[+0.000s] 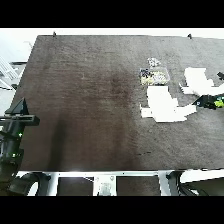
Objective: Fold the box and place the chain.
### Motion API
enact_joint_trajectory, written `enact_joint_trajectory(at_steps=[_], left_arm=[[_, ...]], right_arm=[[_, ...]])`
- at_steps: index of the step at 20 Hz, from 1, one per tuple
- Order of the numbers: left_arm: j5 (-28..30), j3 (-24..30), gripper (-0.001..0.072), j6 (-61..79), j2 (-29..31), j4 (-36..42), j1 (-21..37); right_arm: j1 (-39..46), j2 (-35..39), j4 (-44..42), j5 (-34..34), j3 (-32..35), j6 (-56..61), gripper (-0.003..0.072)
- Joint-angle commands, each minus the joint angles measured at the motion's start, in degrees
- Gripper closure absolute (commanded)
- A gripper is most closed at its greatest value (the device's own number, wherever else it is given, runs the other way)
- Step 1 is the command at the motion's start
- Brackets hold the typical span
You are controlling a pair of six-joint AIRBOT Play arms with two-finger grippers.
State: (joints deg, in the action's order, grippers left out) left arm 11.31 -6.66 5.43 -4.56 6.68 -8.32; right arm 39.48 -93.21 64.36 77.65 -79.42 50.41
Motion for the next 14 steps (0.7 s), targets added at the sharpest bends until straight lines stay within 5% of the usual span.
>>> enact_joint_trajectory(at_steps=[1,11,14], left_arm=[[0.02,-0.02,0.0689,0.0,-0.02,0.0,0.0],[0.02,-0.04,0.069,0.0,-0.02,0.0,0.0],[0.02,-0.04,0.069,0.0,-0.02,0.0,0.0]], right_arm=[[-0.96,-1.75,1.05,-2.56,-0.26,-0.74,0.0165],[-2.62,-8.5,-1.77,0.61,-0.59,-3.17,0.0179],[-2.62,-9.7,-3.52,2.62,-0.7,-4.61,0.0244]])
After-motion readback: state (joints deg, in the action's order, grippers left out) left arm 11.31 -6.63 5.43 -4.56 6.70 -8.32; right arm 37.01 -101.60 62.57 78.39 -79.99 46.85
